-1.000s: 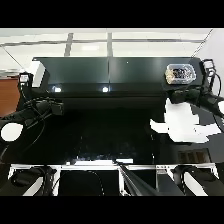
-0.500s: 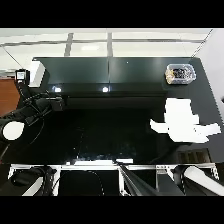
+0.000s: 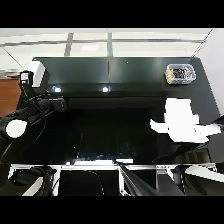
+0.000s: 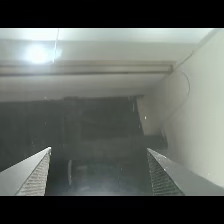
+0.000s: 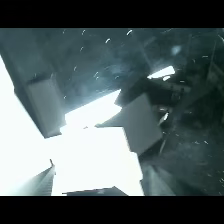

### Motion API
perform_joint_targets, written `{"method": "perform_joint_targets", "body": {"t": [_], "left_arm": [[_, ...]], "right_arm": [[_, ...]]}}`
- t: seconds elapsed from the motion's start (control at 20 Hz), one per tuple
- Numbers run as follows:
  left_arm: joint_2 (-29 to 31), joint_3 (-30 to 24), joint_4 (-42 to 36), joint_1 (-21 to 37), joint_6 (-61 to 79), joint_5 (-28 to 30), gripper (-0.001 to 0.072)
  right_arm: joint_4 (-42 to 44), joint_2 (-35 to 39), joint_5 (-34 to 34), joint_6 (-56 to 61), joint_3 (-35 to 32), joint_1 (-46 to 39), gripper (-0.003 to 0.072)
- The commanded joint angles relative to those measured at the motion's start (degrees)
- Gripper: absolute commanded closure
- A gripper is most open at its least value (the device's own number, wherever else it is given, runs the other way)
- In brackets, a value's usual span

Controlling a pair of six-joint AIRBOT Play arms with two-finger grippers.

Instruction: Fold the box and place the chain.

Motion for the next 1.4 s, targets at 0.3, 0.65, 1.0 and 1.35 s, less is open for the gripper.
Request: {"method": "perform_joint_targets", "body": {"t": [0.3, 0.65, 1.0, 1.35], "left_arm": [[-0.3, 0.0, -0.3, 0.0, -0.1, -1.6, -0.0003], [-0.3, 0.0, -0.3, 0.0, -0.1, -1.6, -0.0002], [-1.4, 0.0, -2.0, -1.7, 0.0, -2.1, -0.0001], [-13.6, 7.8, -9.9, -5.0, 3.8, -12.3, 0.002]], "right_arm": [[-2.2, -0.3, 5.3, -4.0, -0.3, 5.2, 0.0679], [19.6, 15.3, -2.8, -1.4, -3.5, 18.3, 0.0674], [35.2, 33.4, -27.4, 3.6, -30.6, 47.2, 0.0674], [42.3, 34.2, -51.5, 7.0, -42.9, 75.1, 0.0674]]}}
